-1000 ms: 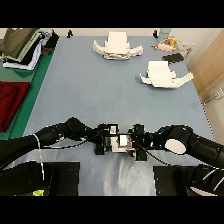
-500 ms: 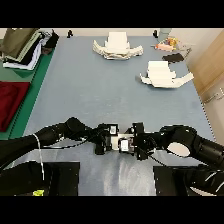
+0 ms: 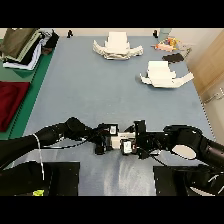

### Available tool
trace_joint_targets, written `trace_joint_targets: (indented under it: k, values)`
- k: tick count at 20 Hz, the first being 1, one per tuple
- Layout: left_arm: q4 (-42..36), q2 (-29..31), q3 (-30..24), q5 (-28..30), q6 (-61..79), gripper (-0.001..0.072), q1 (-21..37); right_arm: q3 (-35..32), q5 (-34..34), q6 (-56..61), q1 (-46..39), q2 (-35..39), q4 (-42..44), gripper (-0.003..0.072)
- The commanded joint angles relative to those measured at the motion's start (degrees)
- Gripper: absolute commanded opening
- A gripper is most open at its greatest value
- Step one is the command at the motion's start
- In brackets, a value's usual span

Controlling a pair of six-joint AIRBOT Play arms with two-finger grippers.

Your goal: Fold the box.

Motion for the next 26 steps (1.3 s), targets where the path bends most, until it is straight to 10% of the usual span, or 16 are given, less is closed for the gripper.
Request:
trace_joint_targets:
  k: [1,9,13,26]
  values:
    - [0.02,0.02,0.04,-0.02,0.0,0.0468,0.02,0.0,-2.05,-0.02,-0.02,0.55,-0.66,0.0519]
    - [0.02,0.02,0.04,-0.02,0.0,0.0468,0.02,0.0,-3.26,0.0,-0.04,-2.43,-0.24,0.0356]
    - [0.02,0.02,0.04,-0.02,0.0,0.0468,0.02,0.0,-1.92,-0.02,-0.02,-3.48,2.84,0.0141]
    - [0.02,0.02,0.04,-0.02,0.0,0.0468,0.02,-0.02,3.58,-0.07,-0.02,-4.24,9.99,0.0182]
